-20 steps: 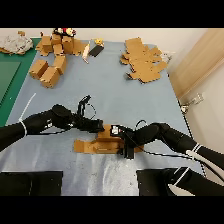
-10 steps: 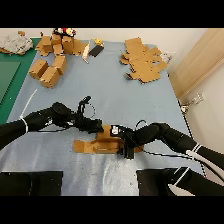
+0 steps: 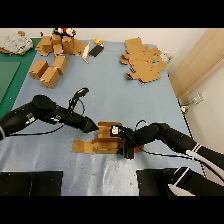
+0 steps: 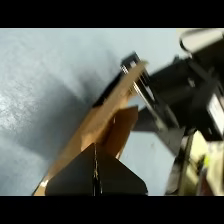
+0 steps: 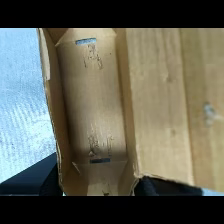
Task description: Fold the box.
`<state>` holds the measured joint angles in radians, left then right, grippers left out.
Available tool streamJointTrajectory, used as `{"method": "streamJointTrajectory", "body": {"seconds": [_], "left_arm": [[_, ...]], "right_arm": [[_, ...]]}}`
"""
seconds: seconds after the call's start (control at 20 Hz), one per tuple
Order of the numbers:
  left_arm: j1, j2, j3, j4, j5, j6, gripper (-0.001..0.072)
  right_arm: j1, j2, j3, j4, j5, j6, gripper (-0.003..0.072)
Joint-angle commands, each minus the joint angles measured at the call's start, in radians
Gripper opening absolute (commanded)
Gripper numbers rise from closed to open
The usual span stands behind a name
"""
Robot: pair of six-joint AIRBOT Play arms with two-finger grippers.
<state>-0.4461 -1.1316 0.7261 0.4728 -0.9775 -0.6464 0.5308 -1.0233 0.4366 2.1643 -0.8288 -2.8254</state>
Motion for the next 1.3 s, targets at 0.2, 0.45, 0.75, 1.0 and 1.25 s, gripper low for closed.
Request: {"method": "streamJointTrajectory", "body": {"seconds": [0.2,0.45,0.75,1.0,1.25], "left_arm": [[-0.209,0.182,0.000,0.503,-0.050,0.236,0.0063],[-0.273,0.132,0.000,0.579,0.040,0.239,0.0668],[-0.277,0.034,0.000,0.560,0.078,0.239,0.0657],[-0.283,-0.003,0.000,0.488,0.092,0.240,0.0639],[-0.303,-0.012,0.000,0.479,0.079,0.239,0.0472]], "right_arm": [[0.001,0.000,0.001,0.001,0.000,0.000,0.0452],[0.001,0.000,0.001,0.001,0.000,0.000,0.0452],[0.001,0.000,0.001,0.001,0.000,0.000,0.0452],[0.001,0.000,0.001,0.001,0.000,0.000,0.0452],[0.001,0.000,0.001,0.001,0.000,0.000,0.0452]]}}
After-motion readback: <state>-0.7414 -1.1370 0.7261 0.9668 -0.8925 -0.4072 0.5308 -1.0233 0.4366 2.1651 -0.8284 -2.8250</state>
